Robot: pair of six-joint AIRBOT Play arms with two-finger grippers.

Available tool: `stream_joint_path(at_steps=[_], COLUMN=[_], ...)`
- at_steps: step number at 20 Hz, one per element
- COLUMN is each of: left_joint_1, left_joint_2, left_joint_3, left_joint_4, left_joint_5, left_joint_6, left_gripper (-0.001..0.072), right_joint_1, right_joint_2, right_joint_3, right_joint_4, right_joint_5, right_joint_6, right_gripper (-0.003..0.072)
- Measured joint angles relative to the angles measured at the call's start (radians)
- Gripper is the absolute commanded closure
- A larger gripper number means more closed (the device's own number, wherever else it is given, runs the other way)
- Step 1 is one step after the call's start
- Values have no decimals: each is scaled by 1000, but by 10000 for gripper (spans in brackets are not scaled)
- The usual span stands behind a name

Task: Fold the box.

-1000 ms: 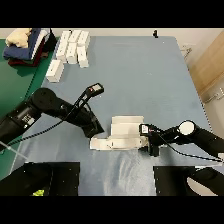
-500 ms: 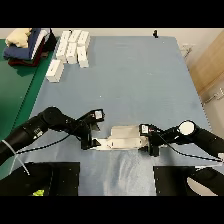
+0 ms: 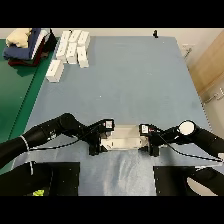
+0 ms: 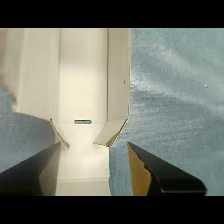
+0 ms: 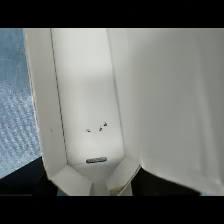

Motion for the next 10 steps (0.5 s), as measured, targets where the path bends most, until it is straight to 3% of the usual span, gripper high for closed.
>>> stream_joint_path(at_steps=[2,3,7,8,10], left_joint_1=[-9,-12,-27,-35,-51], left_joint_2=[-10,-13,-20,-21,-21], left_joint_3=[-1,-1,-1,-1,-1], left_joint_4=[-10,-14,-45,-51,-61], left_joint_5=[13,16,36,40,58], left_joint_6=[-7,-14,-23,-23,-24], left_gripper=[229,332,360,436,467], right_joint_1=[0,0,0,0,0], right_joint_2=[0,0,0,0,0], right_joint_3=[0,0,0,0,0], right_joint_4=[0,0,0,0,0], right_joint_5=[0,0,0,0,0], right_joint_6=[0,0,0,0,0], right_gripper=[143,143,143,143,143])
